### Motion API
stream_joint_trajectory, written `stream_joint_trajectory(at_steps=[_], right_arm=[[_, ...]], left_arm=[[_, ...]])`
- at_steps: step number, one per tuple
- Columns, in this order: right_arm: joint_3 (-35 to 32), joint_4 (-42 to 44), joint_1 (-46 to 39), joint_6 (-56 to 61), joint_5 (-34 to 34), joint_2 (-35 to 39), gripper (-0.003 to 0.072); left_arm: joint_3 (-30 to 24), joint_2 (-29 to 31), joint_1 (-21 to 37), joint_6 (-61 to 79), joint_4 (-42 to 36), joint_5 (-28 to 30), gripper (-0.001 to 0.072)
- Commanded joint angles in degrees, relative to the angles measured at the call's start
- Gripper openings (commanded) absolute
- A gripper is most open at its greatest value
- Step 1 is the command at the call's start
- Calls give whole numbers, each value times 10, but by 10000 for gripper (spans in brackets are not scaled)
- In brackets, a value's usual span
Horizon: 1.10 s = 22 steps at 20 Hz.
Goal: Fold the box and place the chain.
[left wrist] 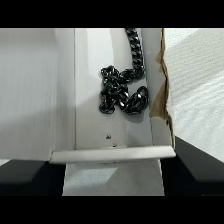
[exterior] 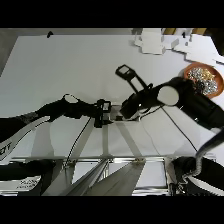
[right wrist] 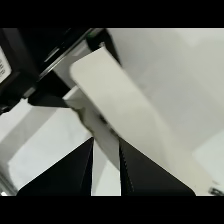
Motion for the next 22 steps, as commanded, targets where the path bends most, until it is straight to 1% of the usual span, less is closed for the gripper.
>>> stream_joint_trajectory(at_steps=[1, 2, 3, 4, 6, 8, 10, 11, 12, 13, 14, 17, 20, 21, 22], right_arm=[[71, -43, -62, 3, 76, -3, 175], [82, -57, -90, 7, 83, -3, 174], [83, -66, -122, 7, 87, -4, 157], [82, -74, -151, 12, 97, -8, 102], [79, -100, -207, 41, 123, -24, 96], [51, -109, -248, 50, 113, -32, 97], [2, -109, -275, 50, 90, -32, 109], [-24, -110, -281, 50, 73, -32, 133], [-49, -110, -285, 50, 56, -33, 216], [-72, -110, -286, 50, 41, -34, 321], [-89, -109, -286, 50, 30, -37, 338], [-116, -109, -286, 53, 7, -54, 336], [-118, -105, -286, 68, 3, -87, 335], [-118, -105, -286, 68, 0, -94, 330], [-118, -105, -286, 68, -3, -99, 306]], left_arm=[[0, 0, 0, 0, 0, 0, 214], [0, 0, 0, 0, 0, 0, 214], [0, 0, 0, 0, 0, 0, 214], [0, 0, 0, 0, 0, 0, 214], [0, 0, 0, 0, 0, 0, 214], [0, 0, 0, 0, 0, 0, 214], [0, 0, 0, 0, 0, 0, 214], [0, 0, 0, 0, 0, 0, 214], [0, 0, 0, 0, 0, 0, 214], [0, 0, 0, 0, 0, 0, 214], [0, 0, 0, 0, 0, 0, 214], [0, 0, 0, 0, 0, 0, 214], [0, 0, 0, 0, 0, 0, 214], [0, 0, 0, 0, 0, 0, 214], [0, 0, 0, 0, 0, 0, 214]])
